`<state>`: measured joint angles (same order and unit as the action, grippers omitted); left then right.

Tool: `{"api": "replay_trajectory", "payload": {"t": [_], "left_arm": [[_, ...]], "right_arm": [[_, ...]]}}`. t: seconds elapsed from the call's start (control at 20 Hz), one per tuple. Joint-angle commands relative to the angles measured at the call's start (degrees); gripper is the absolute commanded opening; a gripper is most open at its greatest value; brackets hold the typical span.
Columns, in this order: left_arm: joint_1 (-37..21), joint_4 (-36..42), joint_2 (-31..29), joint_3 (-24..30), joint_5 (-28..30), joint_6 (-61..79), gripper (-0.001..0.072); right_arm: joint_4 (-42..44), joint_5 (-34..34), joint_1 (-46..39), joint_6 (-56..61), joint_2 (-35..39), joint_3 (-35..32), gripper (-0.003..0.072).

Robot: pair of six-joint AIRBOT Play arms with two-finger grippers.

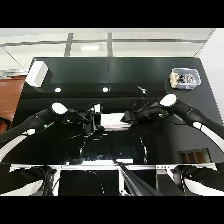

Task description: Fold the box and place the chain.

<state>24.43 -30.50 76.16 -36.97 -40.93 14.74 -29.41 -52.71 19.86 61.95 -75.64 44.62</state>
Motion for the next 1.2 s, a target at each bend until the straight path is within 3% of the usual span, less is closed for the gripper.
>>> {"api": "replay_trajectory", "payload": {"t": [0.0, 0.2, 0.25, 0.35, 0.5, 0.65, 0.75, 0.95, 1.15], "left_arm": [[0.0, -0.04, 0.02, -0.02, -0.04, 0.04, 0.0335], [0.0, -0.13, -0.74, -0.15, 0.02, 0.04, 0.0344], [0.0, -0.2, -1.36, -0.15, 0.0, 0.07, 0.041], [-0.02, -0.81, -3.26, -0.15, 0.0, -0.13, 0.072], [0.0, -4.31, -8.59, -0.15, -0.26, -5.14, 0.072], [0.02, -7.96, -14.32, -0.7, -4.35, -11.13, 0.072], [0.9, -7.39, -15.19, -3.15, -6.01, -14.45, 0.072], [5.99, -7.41, -7.96, -10.58, -2.64, -17.4, 0.072], [7.26, -9.94, 3.54, -17.66, -5.25, -28.13, 0.0719]], "right_arm": [[-3.78, -6.88, -4.07, -0.42, 5.44, 2.78, 0.0011], [-17.38, -16.22, -15.91, 4.33, 19.02, 3.87, 0.0011], [-19.61, -19.23, -18.23, 4.9, 21.81, 3.82, 0.0011], [-20.59, -23.32, -21.75, 4.94, 26.49, 3.78, 0.0011], [-20.57, -24.11, -23.69, 4.94, 30.58, 3.74, 0.0011], [-20.41, -23.28, -23.67, 4.94, 30.99, 3.67, 0.0011], [-20.39, -21.75, -23.67, 4.94, 30.99, 3.67, 0.0011], [-20.35, -19.41, -23.67, 4.94, 30.99, 3.67, 0.0011], [-20.37, -19.96, -23.67, 4.94, 30.99, 3.67, 0.0011]]}}
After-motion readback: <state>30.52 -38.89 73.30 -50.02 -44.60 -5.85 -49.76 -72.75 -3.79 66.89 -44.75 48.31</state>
